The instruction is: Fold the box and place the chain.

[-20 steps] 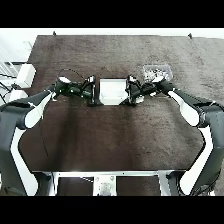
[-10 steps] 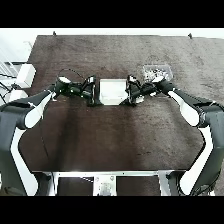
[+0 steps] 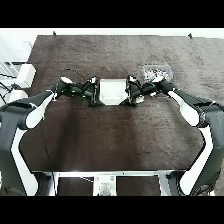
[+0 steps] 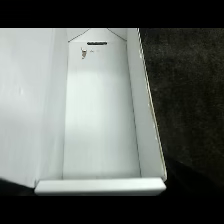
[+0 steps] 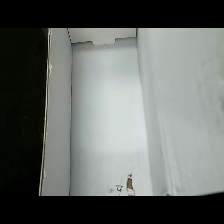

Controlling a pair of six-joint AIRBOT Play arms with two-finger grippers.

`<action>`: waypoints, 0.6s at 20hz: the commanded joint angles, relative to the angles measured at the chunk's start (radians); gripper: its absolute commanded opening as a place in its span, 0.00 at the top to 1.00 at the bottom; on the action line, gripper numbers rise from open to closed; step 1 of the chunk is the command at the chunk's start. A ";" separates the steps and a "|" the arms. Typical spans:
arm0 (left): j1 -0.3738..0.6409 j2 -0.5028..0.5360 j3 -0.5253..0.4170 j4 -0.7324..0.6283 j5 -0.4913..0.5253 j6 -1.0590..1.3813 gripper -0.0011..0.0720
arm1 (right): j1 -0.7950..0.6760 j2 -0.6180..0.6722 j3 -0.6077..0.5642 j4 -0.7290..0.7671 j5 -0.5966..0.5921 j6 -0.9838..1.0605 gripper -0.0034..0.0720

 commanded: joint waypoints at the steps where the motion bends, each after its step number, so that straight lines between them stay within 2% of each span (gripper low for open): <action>1: -0.001 -0.002 0.000 0.010 0.009 -0.001 0.03 | 0.000 0.000 0.000 0.000 0.000 0.000 0.22; 3: -0.001 -0.008 0.000 0.024 0.000 -0.002 0.19 | 0.000 0.000 0.000 0.000 0.000 0.000 0.22; 12: -0.001 -0.011 0.000 0.027 0.006 -0.008 0.19 | 0.000 0.000 0.000 0.000 0.000 0.000 0.22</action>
